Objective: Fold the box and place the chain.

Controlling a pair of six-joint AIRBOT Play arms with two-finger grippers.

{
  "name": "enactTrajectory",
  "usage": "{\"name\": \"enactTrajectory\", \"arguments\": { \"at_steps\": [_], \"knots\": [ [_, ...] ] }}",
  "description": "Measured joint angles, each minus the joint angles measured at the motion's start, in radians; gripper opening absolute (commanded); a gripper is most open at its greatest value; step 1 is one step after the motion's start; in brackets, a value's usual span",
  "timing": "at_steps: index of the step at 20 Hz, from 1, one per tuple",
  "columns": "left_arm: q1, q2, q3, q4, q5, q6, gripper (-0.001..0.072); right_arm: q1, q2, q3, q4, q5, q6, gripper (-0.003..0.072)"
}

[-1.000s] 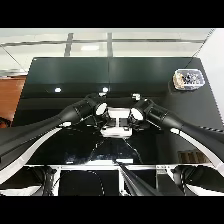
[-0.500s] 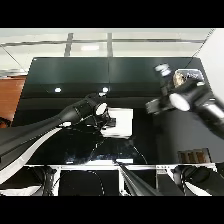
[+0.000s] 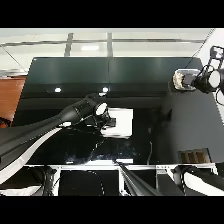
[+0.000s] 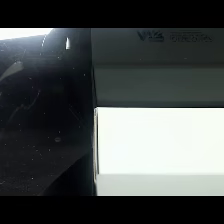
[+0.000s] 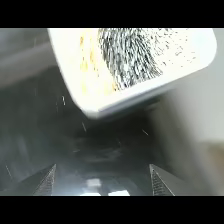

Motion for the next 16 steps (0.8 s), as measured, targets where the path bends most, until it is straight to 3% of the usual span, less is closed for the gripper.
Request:
{"name": "enactTrajectory", "arguments": {
  "at_steps": [1,2,4,5,8,16],
  "knots": [
    [0.0,0.0,0.0,0.0,0.0,0.0,0.003,-0.033,-0.07,0.059,0.062,0.001,0.018,0.07],
    [0.0,0.0,0.0,0.0,0.0,0.0,0.003,-0.058,-0.143,0.133,0.112,0.012,0.038,0.0595],
    [0.0,0.0,0.0,0.0,0.001,0.0,0.003,-0.087,-0.282,0.29,0.185,0.076,0.083,0.0593],
    [0.0,0.0,0.0,0.0,0.001,0.0,0.0031,-0.097,-0.347,0.373,0.211,0.115,0.105,0.0544],
    [0.001,0.0,0.0,0.0,0.001,0.0,0.0031,-0.113,-0.49,0.555,0.275,0.199,0.163,0.0539],
    [0.002,0.0,0.0,0.0,0.002,0.0,0.0031,-0.13,-0.619,0.671,0.328,0.253,0.246,0.054]
  ]
}}
